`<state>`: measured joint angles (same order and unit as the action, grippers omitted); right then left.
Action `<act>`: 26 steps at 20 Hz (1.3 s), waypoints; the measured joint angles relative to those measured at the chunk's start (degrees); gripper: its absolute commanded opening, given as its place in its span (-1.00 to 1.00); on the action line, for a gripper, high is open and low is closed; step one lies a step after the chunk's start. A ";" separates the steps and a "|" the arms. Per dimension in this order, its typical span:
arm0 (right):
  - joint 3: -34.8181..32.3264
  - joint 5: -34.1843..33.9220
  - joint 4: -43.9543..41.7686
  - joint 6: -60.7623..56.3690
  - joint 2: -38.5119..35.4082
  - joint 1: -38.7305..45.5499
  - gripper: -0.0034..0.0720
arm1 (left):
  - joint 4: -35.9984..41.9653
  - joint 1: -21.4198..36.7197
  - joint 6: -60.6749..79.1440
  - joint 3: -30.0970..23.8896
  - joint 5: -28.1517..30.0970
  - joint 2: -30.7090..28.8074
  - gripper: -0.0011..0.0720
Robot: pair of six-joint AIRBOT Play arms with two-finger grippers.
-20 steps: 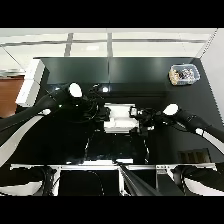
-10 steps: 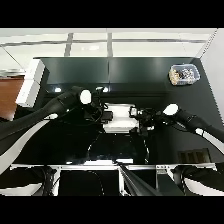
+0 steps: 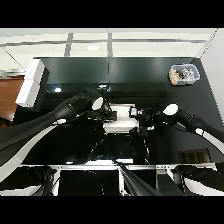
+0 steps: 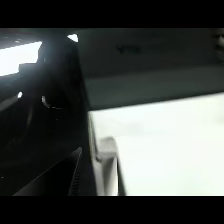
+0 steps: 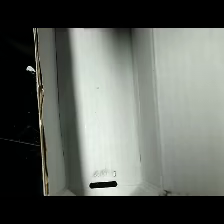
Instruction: Fold the box and place the chain.
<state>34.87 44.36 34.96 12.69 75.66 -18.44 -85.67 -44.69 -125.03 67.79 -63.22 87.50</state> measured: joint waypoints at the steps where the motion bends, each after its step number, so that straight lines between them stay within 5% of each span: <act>1: 0.00 0.00 0.02 0.00 0.00 0.00 -0.52 | -0.07 -0.22 -0.74 0.26 -0.57 0.59 -0.25; 15: 0.00 -0.02 0.02 -0.02 0.00 0.00 -0.52 | -0.42 -2.16 -6.05 2.60 -4.31 4.83 -0.25; 18: 0.00 0.00 0.02 -0.02 0.00 0.00 -0.52 | -0.09 -2.34 -6.27 2.89 -4.26 5.25 -0.58; 19: 0.00 0.00 0.02 -0.02 0.00 0.00 -0.52 | -0.07 -2.36 -6.32 3.08 -4.42 5.38 -0.85; 23: 0.00 -0.09 0.07 -0.04 0.00 0.00 -0.52 | 0.00 -2.38 -6.01 4.61 -5.11 6.23 -0.90; 24: 0.00 -0.09 0.09 -0.04 -0.02 0.00 -0.52 | 0.07 -2.38 -5.86 4.96 -5.22 6.49 -0.85; 26: 0.00 -0.09 0.07 -0.07 -0.02 0.02 -0.52 | 0.63 -2.38 -5.81 5.60 -5.07 6.86 -0.11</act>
<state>34.87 44.27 35.03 12.62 75.64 -18.41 -85.03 -47.07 -130.85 73.38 -68.29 94.37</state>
